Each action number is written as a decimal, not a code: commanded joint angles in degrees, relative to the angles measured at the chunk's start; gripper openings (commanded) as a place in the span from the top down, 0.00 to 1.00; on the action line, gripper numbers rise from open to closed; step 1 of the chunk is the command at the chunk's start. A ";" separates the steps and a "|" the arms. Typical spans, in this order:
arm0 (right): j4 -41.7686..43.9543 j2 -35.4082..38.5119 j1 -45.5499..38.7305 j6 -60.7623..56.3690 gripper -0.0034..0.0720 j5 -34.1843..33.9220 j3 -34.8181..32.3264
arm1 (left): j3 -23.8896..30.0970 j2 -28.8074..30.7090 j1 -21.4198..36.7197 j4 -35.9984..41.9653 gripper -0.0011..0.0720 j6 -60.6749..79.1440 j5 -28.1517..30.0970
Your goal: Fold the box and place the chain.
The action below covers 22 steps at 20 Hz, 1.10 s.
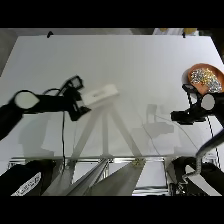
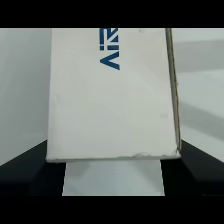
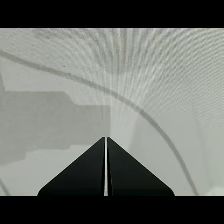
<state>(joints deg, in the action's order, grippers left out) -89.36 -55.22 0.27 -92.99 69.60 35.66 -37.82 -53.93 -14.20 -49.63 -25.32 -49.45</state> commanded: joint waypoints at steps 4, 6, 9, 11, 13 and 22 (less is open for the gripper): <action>0.00 0.04 -0.04 0.02 0.93 0.07 -0.02 | -0.02 12.35 24.44 -20.94 0.60 -30.38 -4.98; 0.00 0.04 -0.04 0.02 0.93 0.07 -0.02 | 0.20 10.62 30.56 -23.17 0.60 -34.29 -6.19; 0.00 0.04 -0.04 0.02 0.93 0.07 -0.02 | 0.87 7.08 35.71 -23.69 0.60 -39.74 -6.47; 0.00 0.04 -0.04 0.02 0.93 0.04 -0.02 | 1.92 4.52 36.02 -23.89 0.60 -40.74 -6.73; 0.00 0.04 -0.04 0.00 0.93 0.07 -0.02 | 3.63 2.12 35.93 -23.26 0.60 -41.31 -7.45; 0.00 0.04 -0.04 0.02 0.93 0.07 -0.02 | 5.33 -2.05 35.89 -23.61 0.03 -48.26 -9.49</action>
